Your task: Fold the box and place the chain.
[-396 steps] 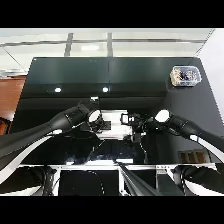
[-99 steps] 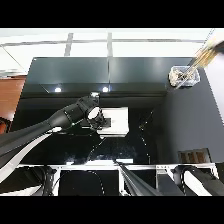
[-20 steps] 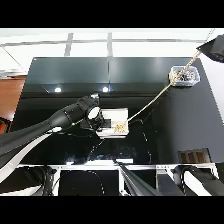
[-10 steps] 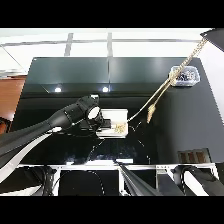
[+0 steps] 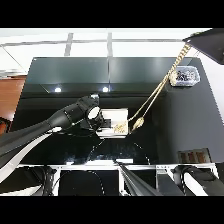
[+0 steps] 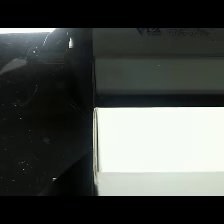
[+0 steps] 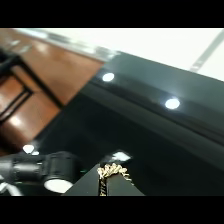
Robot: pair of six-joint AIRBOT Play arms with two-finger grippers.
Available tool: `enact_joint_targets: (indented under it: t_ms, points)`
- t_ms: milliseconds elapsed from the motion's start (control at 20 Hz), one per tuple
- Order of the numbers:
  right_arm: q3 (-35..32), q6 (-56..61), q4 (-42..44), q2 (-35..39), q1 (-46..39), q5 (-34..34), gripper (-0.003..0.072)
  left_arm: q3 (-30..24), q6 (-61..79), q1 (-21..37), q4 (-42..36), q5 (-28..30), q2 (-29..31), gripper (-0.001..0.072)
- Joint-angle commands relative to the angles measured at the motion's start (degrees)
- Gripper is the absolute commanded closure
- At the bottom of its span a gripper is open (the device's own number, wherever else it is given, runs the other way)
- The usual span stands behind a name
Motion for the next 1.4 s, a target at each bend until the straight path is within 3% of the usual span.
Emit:
enact_joint_targets:
  t_ms: [0,350,650,900,1150,1350]
  points:
    - [0.07,0.22,2.95,0.04,2.75,-0.59,0.0672,0.04,0.00,0.02,0.00,0.13,-0.02,0.0680]
    - [0.07,0.35,-1.77,0.00,2.84,-1.44,0.0673,0.04,0.02,0.04,0.00,0.13,-0.02,0.0680]
    - [0.07,0.68,5.73,0.00,3.26,-2.99,0.0673,0.04,0.00,0.04,0.00,0.20,-0.02,0.0680]
    - [0.07,1.03,6.58,0.00,8.92,-3.85,0.0673,0.04,0.02,0.02,0.00,0.15,-0.02,0.0680]
    - [0.09,1.68,6.54,0.00,14.64,-9.44,0.0673,0.04,0.02,0.02,0.00,0.13,-0.02,0.0680]
    - [0.07,1.66,5.60,-0.07,15.47,-10.95,0.0673,0.04,0.02,0.02,-0.02,0.15,-0.02,0.0680]
